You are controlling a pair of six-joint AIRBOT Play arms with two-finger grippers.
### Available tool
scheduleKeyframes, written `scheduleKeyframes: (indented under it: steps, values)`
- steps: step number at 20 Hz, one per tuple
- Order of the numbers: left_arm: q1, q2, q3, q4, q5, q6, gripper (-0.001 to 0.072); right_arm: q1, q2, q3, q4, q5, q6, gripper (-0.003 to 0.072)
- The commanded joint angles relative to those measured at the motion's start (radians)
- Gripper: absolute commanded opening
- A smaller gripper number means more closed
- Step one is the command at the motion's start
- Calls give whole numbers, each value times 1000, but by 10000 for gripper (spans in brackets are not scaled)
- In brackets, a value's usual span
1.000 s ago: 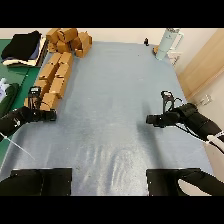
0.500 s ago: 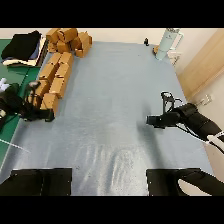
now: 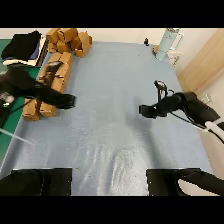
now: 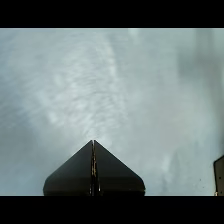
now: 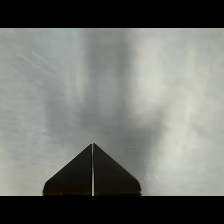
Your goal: Fold the box.
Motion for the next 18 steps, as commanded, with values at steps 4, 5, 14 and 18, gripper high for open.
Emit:
scheduleKeyframes:
  steps: [4,5,14,18]
  values:
    - [-286,-317,150,-97,192,4,13,123,-200,241,47,-23,-53,6]
    - [-299,-357,182,-103,192,6,13,153,-234,256,43,-15,-58,6]
    - [-309,-454,254,-115,191,8,15,232,-328,275,36,43,-63,6]
    - [-309,-454,254,-114,191,8,14,232,-328,275,35,43,-63,6]
